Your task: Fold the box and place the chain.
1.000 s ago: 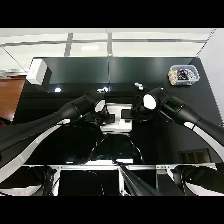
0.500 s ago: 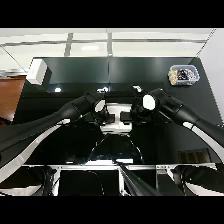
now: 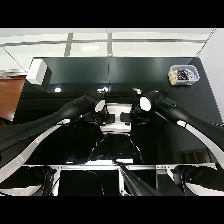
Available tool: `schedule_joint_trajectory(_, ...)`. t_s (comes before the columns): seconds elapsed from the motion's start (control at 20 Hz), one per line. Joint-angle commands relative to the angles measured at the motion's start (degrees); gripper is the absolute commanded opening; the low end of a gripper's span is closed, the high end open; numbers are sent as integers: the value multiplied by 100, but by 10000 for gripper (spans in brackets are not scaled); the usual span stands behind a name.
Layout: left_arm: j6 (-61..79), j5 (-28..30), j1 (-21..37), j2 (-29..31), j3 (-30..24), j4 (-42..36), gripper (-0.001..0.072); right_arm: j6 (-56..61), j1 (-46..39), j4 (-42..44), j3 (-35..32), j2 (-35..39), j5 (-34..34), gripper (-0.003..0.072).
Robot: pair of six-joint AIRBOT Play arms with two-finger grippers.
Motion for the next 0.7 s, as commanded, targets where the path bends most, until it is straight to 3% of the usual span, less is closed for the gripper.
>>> schedule_joint_trajectory(0.0,2,-7,0,0,0,0,26,562,181,-481,0,-28,7,439)
schedule_joint_trajectory(0.65,2,-39,0,0,0,0,26,1147,614,-1062,356,-442,573,439)
